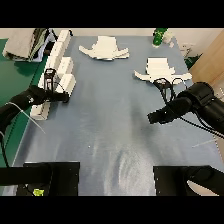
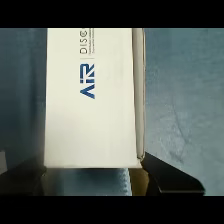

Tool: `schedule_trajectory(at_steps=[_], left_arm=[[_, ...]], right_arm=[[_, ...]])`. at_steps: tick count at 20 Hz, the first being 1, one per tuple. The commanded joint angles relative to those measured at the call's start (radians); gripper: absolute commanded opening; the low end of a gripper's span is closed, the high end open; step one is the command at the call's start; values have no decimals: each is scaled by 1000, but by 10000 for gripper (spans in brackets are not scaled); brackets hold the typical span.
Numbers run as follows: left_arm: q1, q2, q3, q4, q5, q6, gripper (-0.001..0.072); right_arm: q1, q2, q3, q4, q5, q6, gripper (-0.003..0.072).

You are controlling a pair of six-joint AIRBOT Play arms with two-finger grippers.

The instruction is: Fold the box.

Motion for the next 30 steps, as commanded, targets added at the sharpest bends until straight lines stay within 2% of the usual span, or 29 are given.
schedule_trajectory(at_steps=[1,13,17,30], left_arm=[[3,-97,101,2,3,-18,452],[24,-255,329,8,8,-16,452],[32,-280,335,9,58,-16,452],[31,-287,336,5,56,-18,451]], right_arm=[[0,-1,1,0,0,0,5],[0,-1,1,0,0,0,6],[0,-1,1,0,0,0,5],[0,-1,1,0,0,0,6]])
